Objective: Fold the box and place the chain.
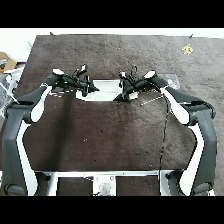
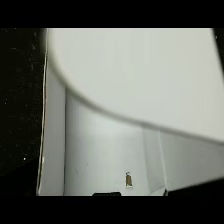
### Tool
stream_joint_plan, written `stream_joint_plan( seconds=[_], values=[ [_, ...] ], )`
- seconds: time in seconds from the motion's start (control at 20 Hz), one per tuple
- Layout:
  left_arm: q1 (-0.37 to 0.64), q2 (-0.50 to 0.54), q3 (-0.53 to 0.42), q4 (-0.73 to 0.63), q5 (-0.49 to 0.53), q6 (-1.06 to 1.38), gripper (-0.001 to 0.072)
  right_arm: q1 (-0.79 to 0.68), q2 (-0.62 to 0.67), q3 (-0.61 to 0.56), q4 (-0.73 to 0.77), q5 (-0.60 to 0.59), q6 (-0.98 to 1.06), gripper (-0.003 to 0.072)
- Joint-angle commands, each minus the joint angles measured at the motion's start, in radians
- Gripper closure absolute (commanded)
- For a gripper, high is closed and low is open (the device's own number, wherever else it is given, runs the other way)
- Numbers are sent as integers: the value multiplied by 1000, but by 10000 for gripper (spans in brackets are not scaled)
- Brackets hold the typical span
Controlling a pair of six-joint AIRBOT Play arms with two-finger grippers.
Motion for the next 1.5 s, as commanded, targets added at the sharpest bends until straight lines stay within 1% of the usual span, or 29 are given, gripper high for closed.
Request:
stream_joint_plan(
  seconds=[0.0, 1.1, 1.45],
  values=[
    [0, 0, 1, 0, 2, 0, 698, 0, -1, 0, -7, -18, -2, 180],
    [0, 0, 1, 0, 2, 0, 698, 0, -1, 0, -6, -20, -2, 178],
    [0, 0, 1, -23, -6, 0, 697, 0, -1, 0, -6, -20, -2, 178]
  ],
)
